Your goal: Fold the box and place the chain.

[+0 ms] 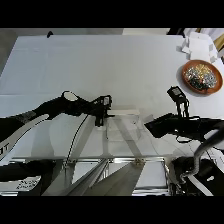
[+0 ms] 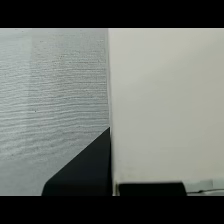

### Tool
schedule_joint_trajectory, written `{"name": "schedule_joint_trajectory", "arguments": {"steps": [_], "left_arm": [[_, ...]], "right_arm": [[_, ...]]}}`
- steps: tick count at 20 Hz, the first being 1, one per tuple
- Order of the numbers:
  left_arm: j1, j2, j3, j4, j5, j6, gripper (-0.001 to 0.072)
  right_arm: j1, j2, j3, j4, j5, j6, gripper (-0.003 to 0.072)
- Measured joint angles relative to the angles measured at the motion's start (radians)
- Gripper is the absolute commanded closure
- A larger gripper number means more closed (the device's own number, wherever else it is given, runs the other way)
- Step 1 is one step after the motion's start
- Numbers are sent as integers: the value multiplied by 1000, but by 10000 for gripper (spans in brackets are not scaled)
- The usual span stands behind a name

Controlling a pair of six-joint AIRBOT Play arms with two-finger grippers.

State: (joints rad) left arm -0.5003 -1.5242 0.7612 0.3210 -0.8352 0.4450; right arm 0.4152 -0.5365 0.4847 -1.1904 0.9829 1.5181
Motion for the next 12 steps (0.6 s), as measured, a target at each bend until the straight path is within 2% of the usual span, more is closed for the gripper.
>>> {"name": "schedule_joint_trajectory", "arguments": {"steps": [7,12], "left_arm": [[0,0,4,5,0,0,705],[0,0,37,80,-8,-52,705]], "right_arm": [[0,0,0,-15,-2,-7,139],[0,0,0,-29,-4,-8,139]]}}
